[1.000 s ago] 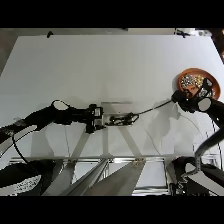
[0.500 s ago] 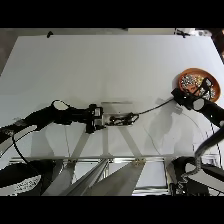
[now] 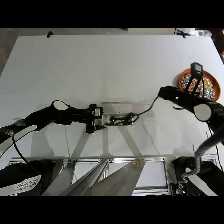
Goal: Fold the box and place the chain.
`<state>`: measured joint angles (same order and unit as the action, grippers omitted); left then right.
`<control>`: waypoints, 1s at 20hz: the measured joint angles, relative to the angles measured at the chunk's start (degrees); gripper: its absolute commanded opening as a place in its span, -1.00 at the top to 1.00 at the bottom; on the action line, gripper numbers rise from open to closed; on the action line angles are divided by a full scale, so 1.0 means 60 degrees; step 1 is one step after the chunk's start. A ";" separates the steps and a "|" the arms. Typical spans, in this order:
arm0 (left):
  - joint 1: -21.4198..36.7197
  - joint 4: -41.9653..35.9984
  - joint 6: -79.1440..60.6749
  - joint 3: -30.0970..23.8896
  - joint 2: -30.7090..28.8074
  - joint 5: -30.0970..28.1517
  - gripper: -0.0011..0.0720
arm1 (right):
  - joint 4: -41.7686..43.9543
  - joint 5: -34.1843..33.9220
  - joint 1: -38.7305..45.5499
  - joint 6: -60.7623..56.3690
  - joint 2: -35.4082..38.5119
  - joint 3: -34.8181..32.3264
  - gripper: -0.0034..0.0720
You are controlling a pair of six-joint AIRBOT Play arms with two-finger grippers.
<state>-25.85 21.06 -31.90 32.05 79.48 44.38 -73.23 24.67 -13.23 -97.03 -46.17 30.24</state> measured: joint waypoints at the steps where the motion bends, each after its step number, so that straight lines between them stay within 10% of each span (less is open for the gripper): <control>1: 0.0000 0.0000 0.0000 0.0000 0.0000 0.0004 0.28 | 0.0033 0.0197 -0.0477 0.0036 0.0361 0.0004 0.89; 20: 0.0000 0.0000 0.0000 0.0000 0.0000 0.0004 0.28 | -0.0025 0.0481 -0.6073 0.0299 0.1515 0.2040 0.89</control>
<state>-25.85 21.06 -31.90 32.05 79.48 44.40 -73.38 27.55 -49.67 -95.24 -37.08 42.48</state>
